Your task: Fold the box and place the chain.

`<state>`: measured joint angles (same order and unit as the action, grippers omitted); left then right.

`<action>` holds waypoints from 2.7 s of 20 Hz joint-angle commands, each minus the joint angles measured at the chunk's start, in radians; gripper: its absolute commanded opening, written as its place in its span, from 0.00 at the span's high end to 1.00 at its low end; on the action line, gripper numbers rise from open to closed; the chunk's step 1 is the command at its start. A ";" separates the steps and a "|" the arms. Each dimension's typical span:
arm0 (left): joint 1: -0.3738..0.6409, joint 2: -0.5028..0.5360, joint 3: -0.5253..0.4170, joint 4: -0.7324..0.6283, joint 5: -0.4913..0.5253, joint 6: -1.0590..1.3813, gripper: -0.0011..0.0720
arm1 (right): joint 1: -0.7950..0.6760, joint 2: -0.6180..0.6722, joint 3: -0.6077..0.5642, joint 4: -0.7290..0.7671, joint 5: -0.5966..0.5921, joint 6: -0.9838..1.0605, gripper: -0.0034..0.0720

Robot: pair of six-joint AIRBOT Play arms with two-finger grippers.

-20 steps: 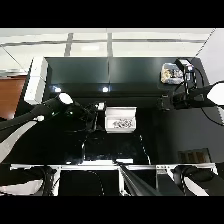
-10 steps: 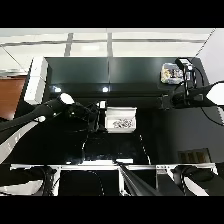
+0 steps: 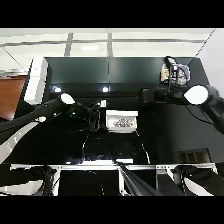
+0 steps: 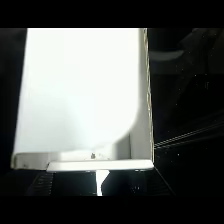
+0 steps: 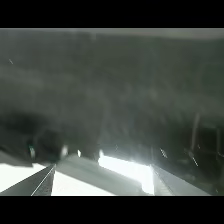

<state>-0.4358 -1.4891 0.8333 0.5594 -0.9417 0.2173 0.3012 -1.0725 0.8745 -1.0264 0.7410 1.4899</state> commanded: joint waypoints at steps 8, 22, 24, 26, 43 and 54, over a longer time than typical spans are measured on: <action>-0.001 -0.001 0.001 0.001 0.005 -0.002 0.38 | 0.063 -0.083 -0.002 0.137 0.242 -0.971 0.00; -0.001 -0.001 0.001 0.002 0.005 -0.002 0.38 | 0.080 -0.089 -0.060 0.286 0.264 -1.290 0.00; -0.001 -0.001 0.001 0.002 0.005 -0.002 0.38 | 0.082 -0.095 -0.061 0.285 0.262 -1.290 0.00; -0.001 -0.001 0.001 0.002 0.004 -0.002 0.38 | 0.082 -0.103 -0.063 0.285 0.264 -1.290 0.00; -0.001 -0.001 0.001 0.003 0.004 -0.002 0.38 | 0.081 -0.113 -0.063 0.219 0.254 -1.205 0.71; -0.001 -0.001 0.001 0.003 0.004 -0.002 0.38 | 0.081 -0.098 -0.077 0.182 0.281 -1.113 0.68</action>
<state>-0.4358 -1.4891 0.8333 0.5629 -0.9367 0.2165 0.3817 -1.1820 0.7944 -0.8391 1.0080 0.3092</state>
